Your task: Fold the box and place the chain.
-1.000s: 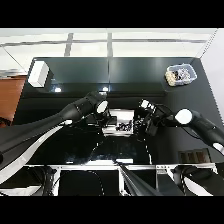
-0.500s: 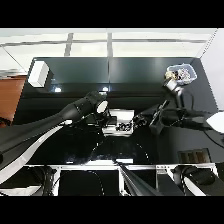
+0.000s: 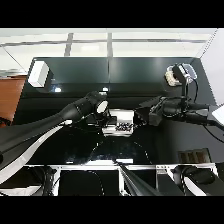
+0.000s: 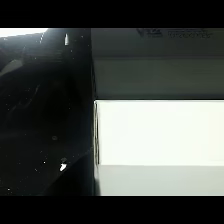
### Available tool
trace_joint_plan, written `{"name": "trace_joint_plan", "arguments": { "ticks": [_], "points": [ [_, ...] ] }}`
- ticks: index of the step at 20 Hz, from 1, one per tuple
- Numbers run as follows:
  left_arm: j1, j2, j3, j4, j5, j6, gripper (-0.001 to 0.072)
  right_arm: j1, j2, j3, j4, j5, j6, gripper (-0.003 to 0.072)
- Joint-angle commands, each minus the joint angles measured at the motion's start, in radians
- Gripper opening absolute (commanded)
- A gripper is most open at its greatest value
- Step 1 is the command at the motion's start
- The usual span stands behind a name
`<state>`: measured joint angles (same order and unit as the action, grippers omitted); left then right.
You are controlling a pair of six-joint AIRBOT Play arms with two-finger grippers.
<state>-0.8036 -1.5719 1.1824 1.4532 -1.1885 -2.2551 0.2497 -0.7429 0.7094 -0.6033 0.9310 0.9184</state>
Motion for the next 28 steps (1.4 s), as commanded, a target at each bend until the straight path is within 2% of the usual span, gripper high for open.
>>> {"name": "trace_joint_plan", "arguments": {
  "ticks": [1,3,6,7,8,9,10,12,14,17,21,22,24,26,27,28],
  "points": [
    [0.0,0.0,0.0,0.0,0.001,0.0,0.0029,-0.075,-0.011,-0.001,-0.225,0.042,0.035,0.0488],
    [0.0,0.0,0.0,0.0,0.001,0.0,0.0029,-0.096,-0.016,-0.042,-0.372,0.037,0.01,0.0488],
    [0.0,0.0,0.0,0.0,0.001,0.0,0.0029,-0.087,-0.051,-0.182,-0.391,-0.043,-0.103,0.0492],
    [0.0,0.0,0.0,0.0,0.002,0.0,0.0029,-0.067,-0.075,-0.226,-0.39,-0.082,-0.162,0.0521],
    [0.0,0.0,0.0,0.0,0.002,0.0,0.0029,-0.04,-0.1,-0.253,-0.386,-0.111,-0.235,0.066],
    [0.0,0.0,0.0,0.001,0.001,0.0,0.0029,-0.005,-0.135,-0.265,-0.385,-0.13,-0.336,0.0677],
    [0.0,0.0,0.0,0.0,0.002,0.0,0.0029,0.027,-0.174,-0.266,-0.359,-0.162,-0.435,0.0678],
    [0.0,0.0,0.0,0.0,0.008,0.0,0.0029,0.071,-0.278,-0.262,-0.16,-0.239,-0.755,0.0675],
    [0.0,0.0,0.0,0.001,0.005,0.0,0.0029,0.085,-0.363,-0.239,-0.068,-0.233,-1.059,0.0675],
    [0.0,0.0,0.0,0.001,0.005,0.0,0.0029,0.071,-0.444,-0.2,-0.068,-0.231,-1.126,0.0674],
    [0.0,0.0,0.0,0.0,0.006,0.0,0.0029,0.07,-0.487,-0.186,-0.024,-0.227,-1.2,0.0673],
    [0.0,0.0,0.0,0.0,0.005,0.0,0.0029,0.07,-0.494,-0.186,-0.024,-0.227,-1.2,0.0636],
    [0.0,0.0,0.0,0.0,0.005,0.0,0.0029,0.07,-0.496,-0.186,-0.023,-0.229,-1.199,0.0453],
    [0.0,0.0,0.0,0.0,0.003,0.0,0.0029,0.067,-0.495,-0.186,-0.027,-0.23,-1.109,0.0096],
    [0.0,0.0,0.0,0.0,0.001,0.0,0.0029,0.062,-0.49,-0.185,-0.046,-0.23,-1.038,0.0022],
    [0.0,0.0,0.0,0.0,0.001,0.0,0.0029,0.055,-0.483,-0.185,-0.076,-0.229,-0.96,0.002]
  ]
}}
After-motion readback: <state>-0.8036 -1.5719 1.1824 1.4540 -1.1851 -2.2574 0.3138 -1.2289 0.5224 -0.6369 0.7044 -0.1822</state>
